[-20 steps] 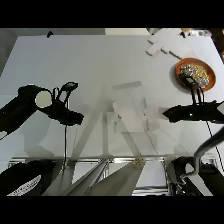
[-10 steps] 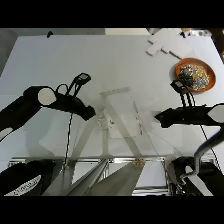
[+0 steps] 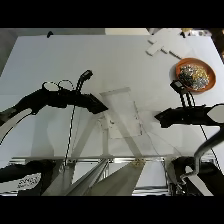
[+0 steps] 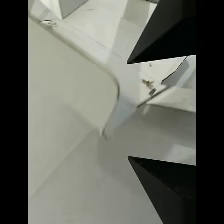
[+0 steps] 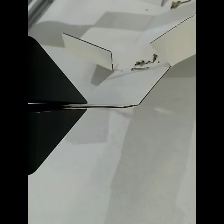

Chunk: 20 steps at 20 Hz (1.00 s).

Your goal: Fold the box and place the chain.

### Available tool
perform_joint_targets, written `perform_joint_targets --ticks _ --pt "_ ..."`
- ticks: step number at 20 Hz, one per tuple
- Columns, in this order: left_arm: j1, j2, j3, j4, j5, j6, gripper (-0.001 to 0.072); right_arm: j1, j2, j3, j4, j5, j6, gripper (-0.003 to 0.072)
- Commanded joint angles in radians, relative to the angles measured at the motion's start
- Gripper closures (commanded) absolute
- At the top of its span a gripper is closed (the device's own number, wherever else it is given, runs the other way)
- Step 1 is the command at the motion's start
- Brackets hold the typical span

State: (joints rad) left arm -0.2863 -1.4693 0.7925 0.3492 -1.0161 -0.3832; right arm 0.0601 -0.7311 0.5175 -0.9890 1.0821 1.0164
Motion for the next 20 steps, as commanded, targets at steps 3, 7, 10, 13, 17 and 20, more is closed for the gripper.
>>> perform_joint_targets --ticks 3,7,10,13,17,20 --pt "0.029 -0.162 0.000 -0.245 -0.104 0.232 0.0074 0.001 0.001 -0.001 0.000 0.002 0.000 0.0676" --pt "-0.029 -0.231 0.028 -0.270 -0.164 0.300 0.0082 0.001 0.001 -0.001 0.000 0.002 0.008 0.0676" --pt "-0.033 -0.236 0.067 -0.254 -0.223 0.307 0.0107 0.001 0.000 -0.001 0.000 0.002 0.008 0.0676" --pt "-0.033 -0.236 0.111 -0.178 -0.232 0.286 0.0244 0.001 0.000 -0.001 0.000 0.002 0.008 0.0676" --pt "-0.036 -0.236 0.163 -0.024 -0.262 0.220 0.0443 0.001 0.000 -0.001 0.002 0.002 0.008 0.0676" --pt "-0.073 -0.236 0.200 0.061 -0.232 0.192 0.0459 0.001 0.001 -0.001 0.002 0.003 0.014 0.0676"
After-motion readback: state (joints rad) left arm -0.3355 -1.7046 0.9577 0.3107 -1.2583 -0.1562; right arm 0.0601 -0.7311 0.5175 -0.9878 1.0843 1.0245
